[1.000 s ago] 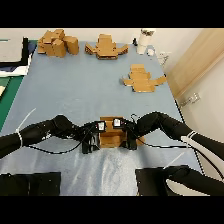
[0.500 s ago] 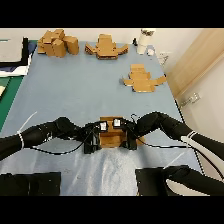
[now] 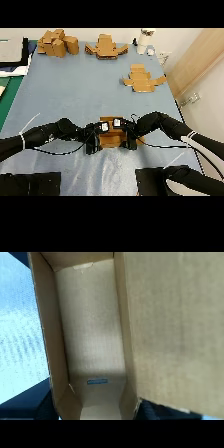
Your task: Fold the box.
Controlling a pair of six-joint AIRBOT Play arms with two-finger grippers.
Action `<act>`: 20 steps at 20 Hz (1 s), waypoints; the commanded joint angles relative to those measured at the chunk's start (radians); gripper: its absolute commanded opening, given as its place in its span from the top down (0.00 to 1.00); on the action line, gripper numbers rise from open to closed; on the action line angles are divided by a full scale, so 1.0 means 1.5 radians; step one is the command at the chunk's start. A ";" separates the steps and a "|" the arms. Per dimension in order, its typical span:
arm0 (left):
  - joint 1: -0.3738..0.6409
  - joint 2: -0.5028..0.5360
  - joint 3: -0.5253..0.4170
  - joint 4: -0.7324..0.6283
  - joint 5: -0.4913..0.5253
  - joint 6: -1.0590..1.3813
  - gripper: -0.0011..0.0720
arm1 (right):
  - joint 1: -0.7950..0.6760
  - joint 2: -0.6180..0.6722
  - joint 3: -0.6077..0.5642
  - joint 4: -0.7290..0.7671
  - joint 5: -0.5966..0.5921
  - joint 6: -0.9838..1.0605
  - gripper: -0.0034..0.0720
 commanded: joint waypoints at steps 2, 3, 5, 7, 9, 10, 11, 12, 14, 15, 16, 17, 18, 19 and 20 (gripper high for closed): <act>-0.004 -0.003 0.000 -0.003 0.002 0.000 0.04 | 0.000 0.000 0.000 0.000 0.000 0.000 0.26; -0.005 -0.003 0.000 -0.002 0.005 0.000 0.04 | 0.000 0.000 0.000 0.000 0.000 0.000 0.26; -0.005 -0.003 0.000 -0.002 0.014 0.000 0.22 | 0.000 0.000 0.000 0.000 0.000 0.000 0.26; -0.005 -0.003 0.000 -0.003 0.019 0.000 0.22 | 0.000 0.000 0.000 0.000 0.000 0.000 0.26; -0.005 -0.003 0.000 -0.003 0.019 0.000 0.22 | 0.000 0.000 0.000 0.000 0.000 0.000 0.26; -0.005 -0.003 0.000 -0.003 0.019 0.000 0.22 | 0.000 0.000 0.000 0.000 0.000 0.000 0.26; -0.005 -0.003 0.000 -0.003 0.019 0.000 0.22 | 0.000 0.000 0.000 0.000 0.000 0.000 0.26; -0.005 -0.003 0.000 -0.003 0.019 0.000 0.22 | 0.000 0.000 0.000 0.000 0.000 0.000 0.26; -0.005 -0.003 0.000 -0.003 0.018 0.000 0.22 | 0.000 0.000 0.000 0.000 0.000 0.000 0.26; -0.005 -0.003 0.000 -0.003 0.018 0.000 0.22 | 0.000 0.000 0.000 0.000 0.000 0.000 0.26; -0.005 -0.003 0.000 -0.003 0.018 0.000 0.22 | 0.000 0.000 0.000 0.000 0.000 0.000 0.26; -0.005 -0.003 0.000 -0.003 0.018 0.000 0.22 | 0.000 0.000 0.000 0.000 0.000 0.000 0.26; -0.005 -0.003 0.000 -0.003 0.018 0.000 0.22 | 0.000 0.000 0.000 0.000 0.000 0.000 0.26; -0.005 -0.003 0.000 -0.003 0.018 0.000 0.22 | 0.000 0.000 0.000 0.000 0.000 0.000 0.26; -0.005 -0.003 0.000 -0.003 0.018 0.000 0.22 | 0.000 0.000 0.000 0.000 0.000 0.000 0.26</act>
